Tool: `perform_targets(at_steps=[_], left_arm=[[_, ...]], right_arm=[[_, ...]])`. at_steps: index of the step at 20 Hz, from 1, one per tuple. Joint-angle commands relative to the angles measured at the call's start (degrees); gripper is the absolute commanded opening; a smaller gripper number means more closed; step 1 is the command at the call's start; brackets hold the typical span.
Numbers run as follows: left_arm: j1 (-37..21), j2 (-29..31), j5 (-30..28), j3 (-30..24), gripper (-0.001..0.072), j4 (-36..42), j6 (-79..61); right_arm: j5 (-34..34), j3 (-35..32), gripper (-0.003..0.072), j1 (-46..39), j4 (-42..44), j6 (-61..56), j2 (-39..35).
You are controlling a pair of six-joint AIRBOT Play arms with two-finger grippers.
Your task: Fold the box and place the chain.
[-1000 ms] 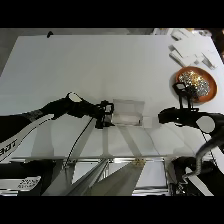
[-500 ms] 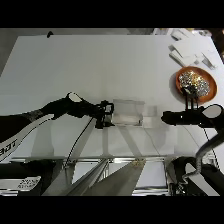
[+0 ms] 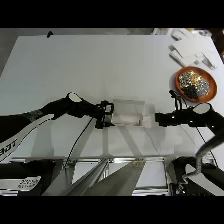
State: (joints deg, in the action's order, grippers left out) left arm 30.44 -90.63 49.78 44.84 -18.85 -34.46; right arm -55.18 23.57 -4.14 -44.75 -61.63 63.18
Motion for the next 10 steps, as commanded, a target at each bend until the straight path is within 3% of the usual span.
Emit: perform_targets(at_steps=[1,2,5,7,10], left_arm=[[0.0,0.0,0.0,0.0,0.0195,0.0,0.0],[0.0,0.0,0.0,0.0,0.0195,0.0,0.0],[0.0,0.0,0.0,0.0,0.0195,0.0,0.0],[0.0,0.0,0.0,0.0,0.0195,0.0,0.0],[0.0,0.0,0.0,0.0,0.0195,0.0,0.0]], right_arm=[[-1.7,0.0,0.0019,0.6,3.7,2.9,0.0],[-2.5,0.0,0.0021,0.6,4.5,3.9,-1.1],[-2.1,0.0,0.0163,0.6,4.5,3.6,-5.4],[-2.7,0.0,0.0206,1.2,5.3,3.7,-6.8],[-2.1,0.0,0.0337,5.4,6.2,3.7,-6.9]])
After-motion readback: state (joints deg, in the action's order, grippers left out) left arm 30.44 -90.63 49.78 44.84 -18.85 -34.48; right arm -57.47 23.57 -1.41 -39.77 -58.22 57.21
